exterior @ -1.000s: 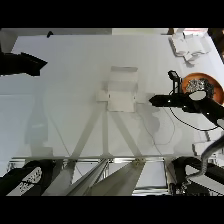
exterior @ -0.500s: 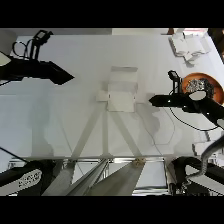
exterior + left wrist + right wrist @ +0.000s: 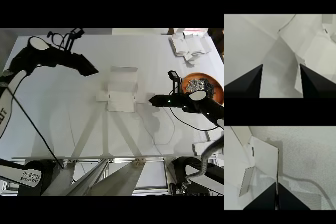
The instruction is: Fold the box and place the chain.
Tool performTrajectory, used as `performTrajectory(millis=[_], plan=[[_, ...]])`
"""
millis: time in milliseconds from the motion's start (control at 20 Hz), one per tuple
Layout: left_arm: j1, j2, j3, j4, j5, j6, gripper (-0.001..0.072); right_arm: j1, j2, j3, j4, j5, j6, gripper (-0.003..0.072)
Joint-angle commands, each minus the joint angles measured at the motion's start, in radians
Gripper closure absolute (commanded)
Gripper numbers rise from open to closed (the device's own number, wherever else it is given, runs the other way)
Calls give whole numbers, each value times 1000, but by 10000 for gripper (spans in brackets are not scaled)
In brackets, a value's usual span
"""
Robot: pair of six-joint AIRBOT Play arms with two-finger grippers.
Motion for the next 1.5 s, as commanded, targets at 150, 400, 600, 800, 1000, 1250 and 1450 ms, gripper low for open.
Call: performTrajectory(millis=[150, 400, 600, 800, 1000, 1250, 1450], plan=[[-84, -185, 165, -7, 42, -121, 187, 1, 0, 0, 0, 0, 0, 674], [-87, -223, 169, -9, 3, -196, 128, 1, 0, 0, 0, 0, 0, 674], [-98, -235, 169, -11, -21, -209, 127, 1, 0, 0, 0, 0, 0, 674], [-109, -255, 169, -13, -56, -228, 128, 1, 0, 0, 0, 0, 0, 674], [-133, -261, 169, -28, -74, -107, 129, 1, 0, 0, 0, 0, 0, 674], [-153, -262, 169, -26, -114, 7, 154, 1, 0, 0, 0, 0, 0, 674], [-154, -262, 169, -18, -122, 21, 259, 1, 0, 0, 0, 0, 0, 674]])
